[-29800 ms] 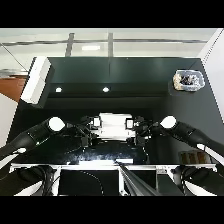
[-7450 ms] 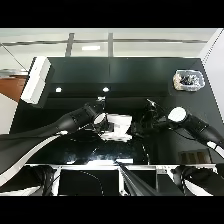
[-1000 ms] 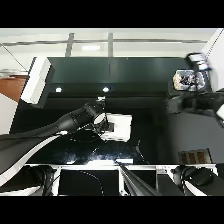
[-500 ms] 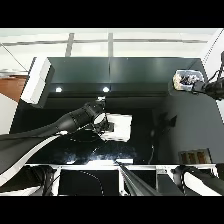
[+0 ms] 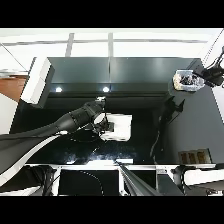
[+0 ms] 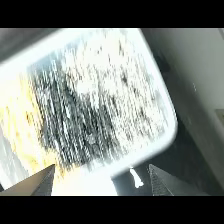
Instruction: Fold the box and place the chain.
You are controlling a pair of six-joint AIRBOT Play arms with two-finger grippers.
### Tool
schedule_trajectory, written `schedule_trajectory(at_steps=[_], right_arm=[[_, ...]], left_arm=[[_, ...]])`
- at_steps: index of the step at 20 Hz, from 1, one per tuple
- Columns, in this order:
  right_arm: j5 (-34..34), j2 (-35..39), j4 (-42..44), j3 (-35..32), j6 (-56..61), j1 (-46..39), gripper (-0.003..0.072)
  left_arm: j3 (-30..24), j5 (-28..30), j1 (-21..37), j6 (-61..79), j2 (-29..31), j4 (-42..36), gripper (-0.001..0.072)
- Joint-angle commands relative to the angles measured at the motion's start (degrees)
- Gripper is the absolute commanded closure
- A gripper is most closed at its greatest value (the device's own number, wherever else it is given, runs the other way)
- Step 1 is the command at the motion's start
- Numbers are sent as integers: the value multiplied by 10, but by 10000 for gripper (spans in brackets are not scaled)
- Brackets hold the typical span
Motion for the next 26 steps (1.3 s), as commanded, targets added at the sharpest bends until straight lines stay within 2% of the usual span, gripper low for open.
schedule_trajectory(at_steps=[1, 5, 7, 12, 19, 20, 21, 22, 24, 26], right_arm=[[5, -69, 0, 74, 45, -3, -16], [23, -114, -24, 109, 130, -3, 17], [24, -122, -42, 110, 190, -4, 87], [14, -139, -40, 110, 239, -13, 89], [-16, -162, -30, 110, 241, -18, 91], [-16, -165, -25, 110, 240, -18, 109], [-17, -167, -17, 110, 234, -18, 195], [-17, -167, -13, 110, 228, -18, 239], [-14, -166, 16, 119, 168, -18, 657], [3, -161, 36, 140, 130, -18, 647]], left_arm=[[0, -1, 0, 1, 0, -2, 677], [0, -1, 0, 1, 0, -2, 677], [0, -1, 0, 1, 0, -2, 677], [0, -1, 0, 1, 0, -2, 678], [0, 0, 0, 1, 0, -2, 677], [0, 0, 0, 1, 0, -2, 677], [0, 0, 0, 1, 0, -2, 677], [0, 0, 0, 1, 0, -2, 677], [0, -1, 0, 1, 0, -2, 677], [0, 0, 0, 1, 0, -1, 677]])
